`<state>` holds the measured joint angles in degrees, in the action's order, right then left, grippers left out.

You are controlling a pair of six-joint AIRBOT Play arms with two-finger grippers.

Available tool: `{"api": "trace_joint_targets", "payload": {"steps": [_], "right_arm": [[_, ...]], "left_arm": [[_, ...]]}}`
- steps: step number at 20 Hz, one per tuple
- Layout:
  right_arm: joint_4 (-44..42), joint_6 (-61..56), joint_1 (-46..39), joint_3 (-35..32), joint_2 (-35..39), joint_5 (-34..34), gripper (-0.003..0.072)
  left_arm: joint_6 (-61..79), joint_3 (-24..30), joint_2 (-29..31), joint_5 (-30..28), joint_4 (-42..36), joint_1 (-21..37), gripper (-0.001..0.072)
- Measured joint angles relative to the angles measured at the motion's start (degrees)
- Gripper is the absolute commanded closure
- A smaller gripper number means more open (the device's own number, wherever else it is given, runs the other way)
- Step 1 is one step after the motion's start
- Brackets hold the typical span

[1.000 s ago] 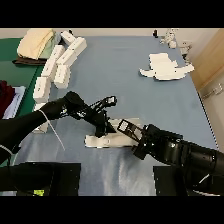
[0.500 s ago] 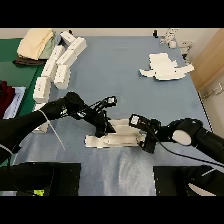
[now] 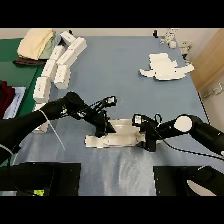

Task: Fold the box.

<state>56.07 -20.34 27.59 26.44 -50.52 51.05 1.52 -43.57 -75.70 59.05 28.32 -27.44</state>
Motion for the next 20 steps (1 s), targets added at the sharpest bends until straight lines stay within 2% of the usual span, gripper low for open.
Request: {"api": "trace_joint_targets", "payload": {"steps": [5,7,9,18,20], "right_arm": [[-8.66,13.46,-3.58,-2.01,-3.17,0.55,-0.0018],[-12.17,18.86,-5.46,-3.45,-4.09,0.35,0.0038],[-14.62,23.47,-6.47,-4.66,-4.90,-0.15,0.0037],[-20.68,33.07,-7.58,-6.25,-8.79,-2.05,0.0042],[-20.98,33.90,-7.58,-6.32,-9.16,-2.73,0.0181]], "left_arm": [[0.00,0.00,0.00,0.00,0.00,0.00,0.0697],[-0.02,0.00,0.00,0.00,0.00,0.00,0.0697],[0.00,0.00,0.00,0.00,0.00,0.00,0.0697],[-0.02,0.00,0.00,-0.04,-0.02,0.00,0.0697],[-0.02,0.00,0.00,-0.04,-0.02,0.00,0.0697]]}}
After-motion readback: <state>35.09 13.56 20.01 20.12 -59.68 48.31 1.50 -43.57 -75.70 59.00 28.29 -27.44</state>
